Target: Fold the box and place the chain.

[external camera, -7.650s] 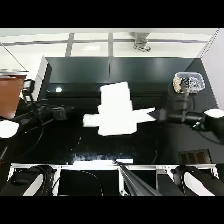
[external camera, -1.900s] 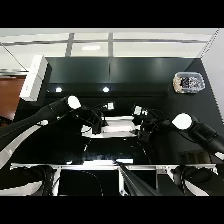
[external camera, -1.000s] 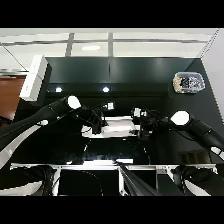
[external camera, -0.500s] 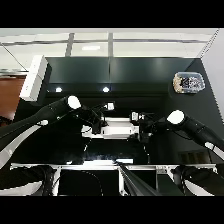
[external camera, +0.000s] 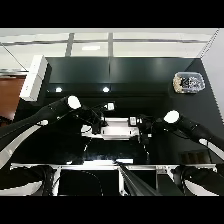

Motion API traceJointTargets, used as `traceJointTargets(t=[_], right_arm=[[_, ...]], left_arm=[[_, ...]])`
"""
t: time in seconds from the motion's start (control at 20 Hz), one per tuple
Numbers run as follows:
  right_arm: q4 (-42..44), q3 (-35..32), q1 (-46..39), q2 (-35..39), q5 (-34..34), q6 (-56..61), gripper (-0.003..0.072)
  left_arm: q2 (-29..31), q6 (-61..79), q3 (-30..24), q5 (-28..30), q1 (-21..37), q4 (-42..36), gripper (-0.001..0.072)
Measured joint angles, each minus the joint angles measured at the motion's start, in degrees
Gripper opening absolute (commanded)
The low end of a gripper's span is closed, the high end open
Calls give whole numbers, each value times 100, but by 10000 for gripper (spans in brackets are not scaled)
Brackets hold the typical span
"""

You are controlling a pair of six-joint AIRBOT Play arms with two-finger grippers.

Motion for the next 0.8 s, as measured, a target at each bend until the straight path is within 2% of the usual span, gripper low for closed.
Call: traceJointTargets(t=[0.8], right_arm=[[131, 0, 0, -188, -254, -243, 635]], left_arm=[[0, -4, 2, 0, 2, -7, 24]])
